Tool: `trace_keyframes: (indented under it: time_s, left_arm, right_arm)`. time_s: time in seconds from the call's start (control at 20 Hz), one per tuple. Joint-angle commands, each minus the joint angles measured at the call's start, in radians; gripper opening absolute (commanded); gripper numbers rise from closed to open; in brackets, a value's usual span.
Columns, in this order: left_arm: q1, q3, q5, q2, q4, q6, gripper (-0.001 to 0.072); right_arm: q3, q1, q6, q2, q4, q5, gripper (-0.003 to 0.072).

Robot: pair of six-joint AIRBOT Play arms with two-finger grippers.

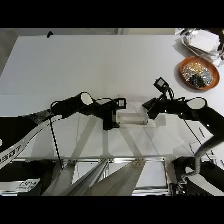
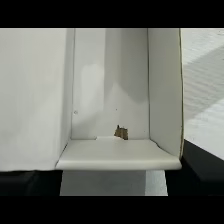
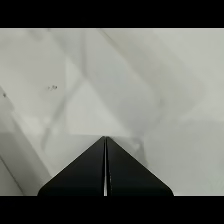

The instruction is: Fold the box and place the chain.

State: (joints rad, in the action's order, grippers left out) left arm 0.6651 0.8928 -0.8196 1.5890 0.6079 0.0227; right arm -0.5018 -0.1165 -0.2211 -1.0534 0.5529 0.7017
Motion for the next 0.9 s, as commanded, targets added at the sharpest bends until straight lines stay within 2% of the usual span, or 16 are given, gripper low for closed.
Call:
trace_keyframes:
  time_s: [0.0,0.1,0.35,0.45,0.55,0.7,0.85]
  left_arm:
    - [-0.001,0.000,-0.004,-0.001,-0.002,0.003,0.0314]
    - [-0.001,0.000,-0.004,-0.001,-0.002,0.003,0.0314]
    - [-0.001,0.001,-0.004,-0.001,-0.002,0.003,0.0314]
    - [-0.001,0.001,-0.004,-0.001,-0.002,0.003,0.0314]
    - [-0.001,0.001,-0.004,-0.001,-0.002,0.003,0.0314]
    - [-0.001,0.001,-0.004,-0.001,-0.002,0.003,0.0314]
    - [-0.001,0.001,-0.004,-0.001,-0.002,0.004,0.0314]
  right_arm:
    - [-0.022,-0.001,-0.007,0.098,-0.005,0.037,0.0011]
    - [-0.022,-0.001,-0.007,0.165,0.071,0.077,0.0010]
    - [-0.022,-0.001,-0.013,0.262,0.543,0.290,0.0011]
    - [-0.021,-0.001,-0.014,0.262,0.646,0.354,0.0018]
    - [-0.020,-0.001,0.029,0.253,0.671,0.358,0.0217]
    - [-0.017,-0.001,0.205,0.216,0.650,0.346,0.0219]
    - [-0.017,-0.001,0.231,0.150,0.584,0.290,0.0219]
